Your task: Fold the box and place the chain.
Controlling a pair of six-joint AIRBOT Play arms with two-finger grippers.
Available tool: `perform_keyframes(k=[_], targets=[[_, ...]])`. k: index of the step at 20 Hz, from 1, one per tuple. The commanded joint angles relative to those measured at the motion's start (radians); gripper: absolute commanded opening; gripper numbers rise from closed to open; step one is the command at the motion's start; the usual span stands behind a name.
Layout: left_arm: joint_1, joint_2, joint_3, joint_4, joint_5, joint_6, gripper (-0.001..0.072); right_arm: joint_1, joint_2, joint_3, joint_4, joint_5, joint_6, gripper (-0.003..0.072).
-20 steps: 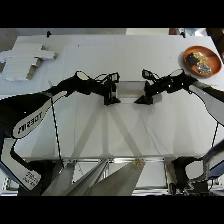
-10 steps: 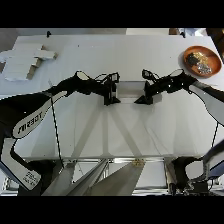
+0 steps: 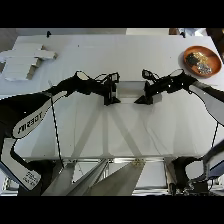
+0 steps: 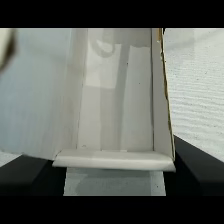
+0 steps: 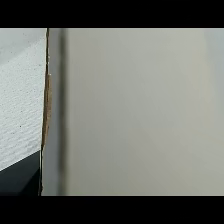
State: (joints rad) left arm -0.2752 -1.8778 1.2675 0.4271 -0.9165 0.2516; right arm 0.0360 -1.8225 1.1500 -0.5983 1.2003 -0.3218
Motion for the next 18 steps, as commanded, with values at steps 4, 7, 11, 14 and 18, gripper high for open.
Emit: perform_keyframes(k=[4,7,11,14,18], targets=[[-0.001,0.001,0.0,0.0,0.0,0.0,0.028,0.0,0.0,0.001,0.0,-0.002,0.004,0.072],[-0.001,0.001,0.0,0.0,0.0,0.0,0.028,0.0,0.008,0.001,0.0,-0.001,0.004,0.072],[-0.001,0.001,0.0,0.0,0.0,0.0,0.028,-0.003,0.047,0.001,-0.051,-0.015,0.01,0.072],[-0.001,0.001,0.0,0.0,0.0,0.0,0.028,-0.022,0.086,0.001,-0.11,-0.014,0.012,0.072],[-0.001,0.001,0.0,0.0,0.0,0.0,0.028,-0.079,0.144,0.001,-0.182,-0.011,0.054,0.072]])
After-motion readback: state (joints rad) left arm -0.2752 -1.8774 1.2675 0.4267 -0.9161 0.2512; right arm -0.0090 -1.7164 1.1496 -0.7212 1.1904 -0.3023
